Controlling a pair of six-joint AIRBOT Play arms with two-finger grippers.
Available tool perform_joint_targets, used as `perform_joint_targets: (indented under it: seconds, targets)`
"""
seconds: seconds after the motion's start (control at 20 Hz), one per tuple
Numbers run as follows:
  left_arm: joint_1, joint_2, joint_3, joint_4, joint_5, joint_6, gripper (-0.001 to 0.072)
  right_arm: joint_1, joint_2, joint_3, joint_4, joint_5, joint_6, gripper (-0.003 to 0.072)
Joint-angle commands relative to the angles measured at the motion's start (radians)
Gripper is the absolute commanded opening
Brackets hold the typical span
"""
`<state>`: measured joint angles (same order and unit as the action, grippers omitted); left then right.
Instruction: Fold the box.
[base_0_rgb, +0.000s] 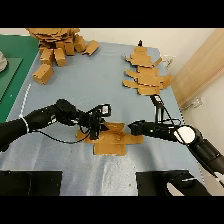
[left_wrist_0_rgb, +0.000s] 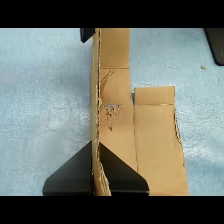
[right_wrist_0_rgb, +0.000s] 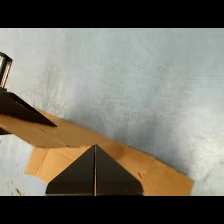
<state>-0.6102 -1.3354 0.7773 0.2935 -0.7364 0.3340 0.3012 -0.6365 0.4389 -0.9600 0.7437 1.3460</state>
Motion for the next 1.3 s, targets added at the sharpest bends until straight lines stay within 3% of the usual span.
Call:
perform_joint_targets:
  seconds: [0.0, 0.2, 0.4, 0.45, 0.55, 0.75, 0.85, 0.9, 1.05, 1.25]
  targets:
    - [0.000, -0.001, 0.000, -0.001, -0.008, -0.018, 0.0013, 0.000, 0.050, -0.024, -0.005, 0.064, 0.004, 0.0002]
    - [0.000, -0.001, 0.000, -0.002, -0.005, -0.018, 0.0013, 0.103, 0.163, -0.097, 0.042, 0.173, 0.021, 0.0002]
    - [0.000, -0.001, 0.000, -0.002, -0.004, -0.017, 0.0013, 0.349, 0.278, -0.166, -0.043, 0.084, 0.183, 0.0003]
    - [0.000, -0.001, 0.000, -0.002, -0.004, -0.018, 0.0013, 0.388, 0.274, -0.166, -0.106, 0.051, 0.180, 0.0004]
    - [0.000, -0.001, 0.000, -0.002, -0.004, -0.018, 0.0013, 0.429, 0.244, -0.164, -0.251, -0.062, 0.152, 0.0108]
    - [0.000, -0.001, 0.000, -0.002, -0.004, -0.017, 0.0013, 0.429, 0.174, -0.161, -0.283, -0.347, 0.151, 0.0107]
    - [0.000, -0.001, 0.000, -0.002, -0.004, -0.017, 0.0012, 0.448, 0.150, -0.135, -0.287, -0.285, -0.020, 0.0072]
    - [0.000, -0.001, 0.000, -0.002, -0.004, -0.017, 0.0013, 0.472, 0.142, -0.120, -0.287, -0.225, -0.106, 0.0002]
    - [0.000, -0.001, 0.000, -0.002, -0.005, -0.017, 0.0012, 0.586, 0.137, -0.112, -0.360, -0.146, -0.112, 0.0002]
    - [0.000, -0.001, 0.000, -0.002, -0.005, -0.017, 0.0012, 0.804, 0.128, -0.113, -0.743, 0.082, 0.402, 0.0001]
